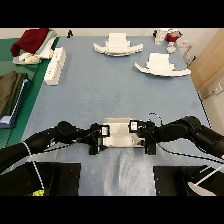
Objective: Fold the box.
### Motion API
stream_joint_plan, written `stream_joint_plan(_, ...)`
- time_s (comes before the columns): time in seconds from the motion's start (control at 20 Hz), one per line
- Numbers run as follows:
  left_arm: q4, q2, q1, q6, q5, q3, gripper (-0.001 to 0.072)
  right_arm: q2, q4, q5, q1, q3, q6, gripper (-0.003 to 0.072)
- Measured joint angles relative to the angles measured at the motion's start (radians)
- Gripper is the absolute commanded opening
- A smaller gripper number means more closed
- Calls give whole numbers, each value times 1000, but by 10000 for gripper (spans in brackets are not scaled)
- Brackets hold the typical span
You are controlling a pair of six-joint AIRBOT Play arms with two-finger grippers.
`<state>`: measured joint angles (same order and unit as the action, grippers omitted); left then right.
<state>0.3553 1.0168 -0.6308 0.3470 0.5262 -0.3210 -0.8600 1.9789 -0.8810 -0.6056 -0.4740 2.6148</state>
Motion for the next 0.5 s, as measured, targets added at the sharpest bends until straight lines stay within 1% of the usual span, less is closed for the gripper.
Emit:
stream_joint_plan(0.15,0,0,0,0,0,0,512,-28,61,24,0,0,84,144)
stream_joint_plan(0.35,0,0,0,0,0,0,512,-58,119,53,-16,0,141,148)
stream_joint_plan(0.4,0,0,0,0,0,0,512,-64,126,63,-23,0,148,176)
stream_joint_plan(0.45,0,0,0,0,0,0,512,-71,132,72,-29,0,153,223)
stream_joint_plan(0.5,0,0,0,0,0,0,512,-77,137,80,-33,0,156,380)
